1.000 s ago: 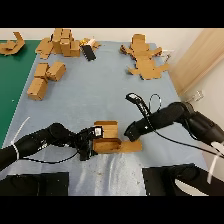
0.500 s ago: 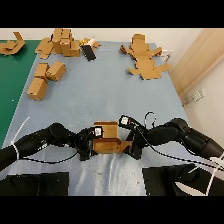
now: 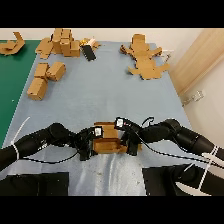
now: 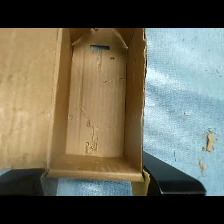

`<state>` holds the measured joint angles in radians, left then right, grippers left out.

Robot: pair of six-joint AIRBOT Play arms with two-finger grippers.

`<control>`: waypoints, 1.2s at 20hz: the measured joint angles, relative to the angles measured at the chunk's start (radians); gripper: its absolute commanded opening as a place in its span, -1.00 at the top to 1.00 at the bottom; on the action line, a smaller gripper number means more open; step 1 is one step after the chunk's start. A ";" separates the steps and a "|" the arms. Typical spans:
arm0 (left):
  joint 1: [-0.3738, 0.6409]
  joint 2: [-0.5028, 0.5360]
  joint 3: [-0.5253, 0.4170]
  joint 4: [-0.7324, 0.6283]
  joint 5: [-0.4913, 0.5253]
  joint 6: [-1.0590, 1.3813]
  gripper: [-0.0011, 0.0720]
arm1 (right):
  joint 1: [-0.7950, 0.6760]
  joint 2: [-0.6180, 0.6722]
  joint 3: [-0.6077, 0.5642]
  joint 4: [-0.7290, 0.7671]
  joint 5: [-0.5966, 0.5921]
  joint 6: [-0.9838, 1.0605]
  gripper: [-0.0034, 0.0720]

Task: Fold the box.

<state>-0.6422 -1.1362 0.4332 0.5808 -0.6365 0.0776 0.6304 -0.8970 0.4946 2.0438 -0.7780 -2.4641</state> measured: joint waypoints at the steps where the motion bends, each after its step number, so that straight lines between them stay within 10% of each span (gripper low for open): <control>1: 0.000 0.000 0.000 0.000 0.000 0.000 -0.42 | 0.000 -0.001 0.000 0.014 0.001 -0.019 0.47; 4: 0.000 0.000 0.000 0.000 0.000 0.000 -0.42 | 0.000 -0.006 0.000 0.054 0.003 -0.073 0.45; 8: 0.000 0.000 0.000 0.000 0.000 0.000 -0.42 | -0.004 -0.007 0.000 -0.022 0.002 -0.104 -0.21; 14: 0.000 0.000 0.000 0.000 0.000 0.000 -0.42 | -0.003 0.013 0.002 -0.123 -0.038 -0.118 -0.51; 17: 0.000 0.000 0.000 0.000 0.000 0.000 -0.42 | 0.025 0.014 0.002 -0.100 -0.044 -0.121 -0.46; 20: 0.000 0.000 0.000 0.000 0.000 0.000 -0.42 | 0.053 0.005 0.002 -0.067 -0.029 -0.122 0.33; 24: 0.000 0.000 0.000 0.000 0.000 0.000 -0.42 | 0.077 -0.012 0.002 -0.031 0.002 -0.133 0.50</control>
<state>-0.6422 -1.1362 0.4332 0.5808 -0.6365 0.0772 0.7078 -0.9089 0.4965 2.0129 -0.7757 -2.5973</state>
